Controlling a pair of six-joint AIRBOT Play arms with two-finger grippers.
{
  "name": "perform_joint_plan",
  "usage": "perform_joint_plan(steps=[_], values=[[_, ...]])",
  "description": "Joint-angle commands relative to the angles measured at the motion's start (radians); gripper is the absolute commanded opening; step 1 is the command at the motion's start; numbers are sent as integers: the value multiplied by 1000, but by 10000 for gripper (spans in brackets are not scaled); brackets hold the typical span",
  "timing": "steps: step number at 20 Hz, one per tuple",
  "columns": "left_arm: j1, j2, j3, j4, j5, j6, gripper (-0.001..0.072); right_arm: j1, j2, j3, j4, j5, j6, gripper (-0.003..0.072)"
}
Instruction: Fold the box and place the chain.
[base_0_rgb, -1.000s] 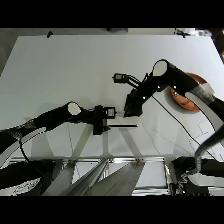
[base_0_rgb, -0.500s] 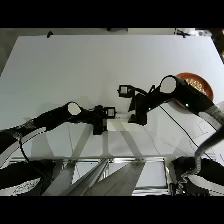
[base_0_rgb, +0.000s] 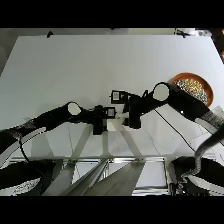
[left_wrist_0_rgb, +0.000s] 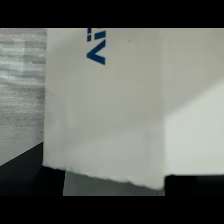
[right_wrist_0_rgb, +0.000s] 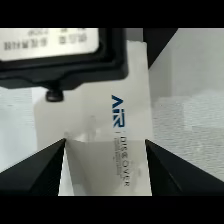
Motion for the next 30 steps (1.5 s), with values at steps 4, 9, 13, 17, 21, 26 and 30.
perform_joint_plan(steps=[4, 9, 13, 17, 21, 26, 30], values=[[0, 1, 0, 0, 0, 0, 205, 6, -2, -7, -8, 27, 29, 363], [0, 1, 0, 0, 0, 0, 205, 6, -2, -7, -7, 6, 29, 269], [0, 1, 0, 0, 0, 0, 205, 6, 2, -7, -7, -13, 45, 177], [0, 1, 0, 0, 0, 0, 205, 6, 22, -7, -7, -40, 52, 176], [0, 1, 0, 0, 0, 0, 205, 6, 22, -7, -8, -44, 52, 176], [0, 1, 0, 0, 0, 0, 205, 6, 21, -9, -9, -102, 52, 153], [0, 1, 0, 0, 0, 0, 205, 6, 20, -11, -29, -116, 52, 155]])
